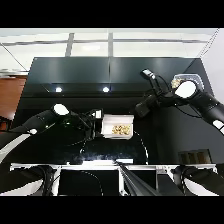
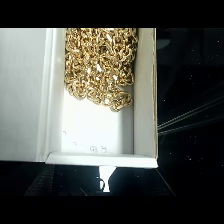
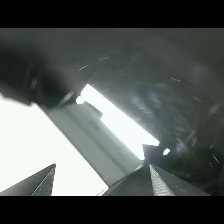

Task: Fold the box and place the chain.

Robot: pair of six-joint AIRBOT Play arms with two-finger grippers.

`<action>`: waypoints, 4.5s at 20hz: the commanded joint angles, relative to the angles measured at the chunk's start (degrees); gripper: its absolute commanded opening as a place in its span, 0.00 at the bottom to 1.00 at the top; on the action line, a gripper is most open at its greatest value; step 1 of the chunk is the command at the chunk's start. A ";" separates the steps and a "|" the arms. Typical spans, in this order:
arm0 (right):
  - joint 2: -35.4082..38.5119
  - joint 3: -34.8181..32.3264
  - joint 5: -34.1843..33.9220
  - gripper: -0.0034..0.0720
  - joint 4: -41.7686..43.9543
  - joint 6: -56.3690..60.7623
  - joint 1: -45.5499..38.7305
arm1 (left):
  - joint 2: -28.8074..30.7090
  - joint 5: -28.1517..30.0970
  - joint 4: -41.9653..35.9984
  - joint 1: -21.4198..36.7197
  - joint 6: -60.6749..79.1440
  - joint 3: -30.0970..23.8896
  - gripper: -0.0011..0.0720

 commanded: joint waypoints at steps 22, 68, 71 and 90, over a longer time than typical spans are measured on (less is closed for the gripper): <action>5.09 -9.29 -2.97 1.00 -0.61 -30.34 11.10 | -0.04 -0.04 0.02 0.00 0.00 0.04 0.65; 9.49 -11.26 3.76 0.11 4.42 17.84 4.44 | -0.04 -0.17 0.02 0.00 -0.02 0.04 0.65; 8.96 -19.28 -5.86 0.06 27.12 18.40 4.90 | -0.02 -0.17 0.02 0.00 -0.02 0.04 0.65; -0.92 -19.58 -11.21 0.06 23.50 14.25 7.39 | -0.04 -0.17 0.04 0.00 -0.02 0.04 0.65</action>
